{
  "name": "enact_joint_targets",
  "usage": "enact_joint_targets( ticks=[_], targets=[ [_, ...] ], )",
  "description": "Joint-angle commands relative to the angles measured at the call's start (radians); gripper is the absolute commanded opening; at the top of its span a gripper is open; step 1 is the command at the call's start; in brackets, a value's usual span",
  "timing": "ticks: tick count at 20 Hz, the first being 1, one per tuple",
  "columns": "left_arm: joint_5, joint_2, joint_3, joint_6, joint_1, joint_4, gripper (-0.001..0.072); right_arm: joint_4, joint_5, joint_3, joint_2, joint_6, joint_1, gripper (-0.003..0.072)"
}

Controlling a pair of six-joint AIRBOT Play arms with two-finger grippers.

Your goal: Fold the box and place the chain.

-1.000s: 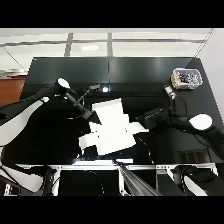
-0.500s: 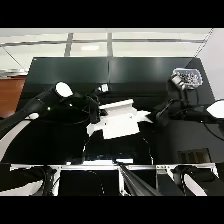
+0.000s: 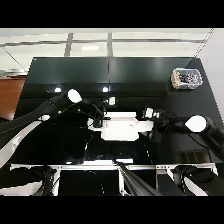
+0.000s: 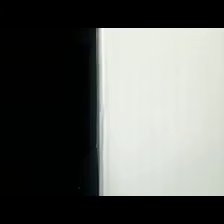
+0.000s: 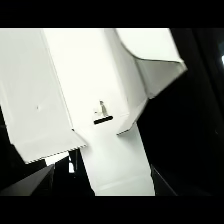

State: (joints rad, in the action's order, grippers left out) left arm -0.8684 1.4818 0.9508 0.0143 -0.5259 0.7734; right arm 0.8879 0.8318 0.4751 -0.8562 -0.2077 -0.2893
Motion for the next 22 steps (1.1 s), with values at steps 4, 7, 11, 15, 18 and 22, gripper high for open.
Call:
enact_joint_targets(
  ticks=[4, 7, 11, 15, 18, 22],
  targets=[
    [-0.004, 0.012, 0.0, -0.012, -0.003, 0.003, 0.0026, 0.007, -0.027, -0.048, -0.063, 0.081, -0.095, 0.0714],
    [-0.004, 0.012, 0.0, -0.012, -0.003, 0.003, 0.0027, -0.047, -0.09, -0.05, -0.121, 0.09, -0.15, 0.0714],
    [-0.005, 0.012, 0.0, -0.012, -0.003, 0.003, 0.0026, -0.132, -0.207, -0.044, -0.135, 0.088, -0.18, 0.0714],
    [-0.005, 0.012, 0.0, -0.011, -0.003, 0.003, 0.0026, -0.089, -0.2, -0.004, -0.119, 0.089, -0.179, 0.0714],
    [-0.005, 0.012, 0.0, -0.012, -0.003, 0.003, 0.0026, -0.082, -0.179, 0.045, -0.119, 0.089, -0.148, 0.0714],
    [-0.005, 0.012, 0.0, -0.011, -0.003, 0.003, 0.0026, -0.083, -0.226, 0.05, -0.119, 0.092, -0.109, 0.0714]
  ],
)
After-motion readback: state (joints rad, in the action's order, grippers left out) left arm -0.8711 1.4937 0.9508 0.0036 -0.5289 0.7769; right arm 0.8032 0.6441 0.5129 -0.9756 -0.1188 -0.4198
